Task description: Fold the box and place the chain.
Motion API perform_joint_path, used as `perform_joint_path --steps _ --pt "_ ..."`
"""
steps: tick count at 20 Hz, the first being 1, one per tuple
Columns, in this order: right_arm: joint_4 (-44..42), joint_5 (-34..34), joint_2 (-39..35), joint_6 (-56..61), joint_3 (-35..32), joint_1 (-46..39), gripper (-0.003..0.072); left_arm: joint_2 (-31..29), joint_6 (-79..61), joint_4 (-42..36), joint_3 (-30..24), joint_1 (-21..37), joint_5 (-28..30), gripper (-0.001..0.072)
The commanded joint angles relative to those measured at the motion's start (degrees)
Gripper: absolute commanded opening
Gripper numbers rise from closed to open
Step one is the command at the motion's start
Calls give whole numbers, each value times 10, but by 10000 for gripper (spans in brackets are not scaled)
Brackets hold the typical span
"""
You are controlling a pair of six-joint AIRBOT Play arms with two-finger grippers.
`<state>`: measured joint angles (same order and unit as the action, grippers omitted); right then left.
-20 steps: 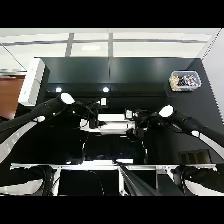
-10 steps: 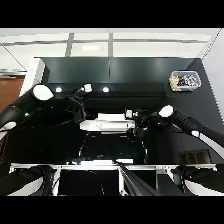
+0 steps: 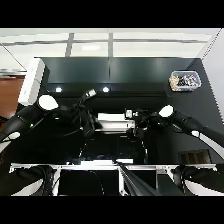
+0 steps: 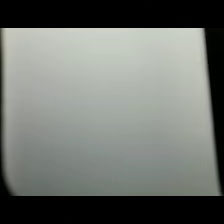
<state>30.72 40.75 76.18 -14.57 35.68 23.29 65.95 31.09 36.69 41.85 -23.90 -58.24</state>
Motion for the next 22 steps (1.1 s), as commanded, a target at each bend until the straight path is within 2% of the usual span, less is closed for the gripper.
perform_joint_path --steps 1,3,4,8,14,16,19,22 --pt "0 0 0 0 0 0 122 2 -29 -108 -10 -14 232 32" --pt "0 0 0 0 0 0 122 23 -38 -98 -10 -13 305 32" --pt "0 0 0 0 0 0 122 41 -46 -82 -10 -10 306 32" --pt "0 0 0 0 0 0 122 108 -47 -30 -10 -9 236 31" --pt "0 0 0 0 0 0 122 120 -48 -21 -3 -3 211 31" --pt "0 0 0 0 0 0 122 101 -36 -8 18 16 190 31" --pt "0 0 0 0 0 0 122 19 -36 -7 24 61 165 31" --pt "0 0 0 0 0 0 122 -51 -42 -11 1 115 78 33"
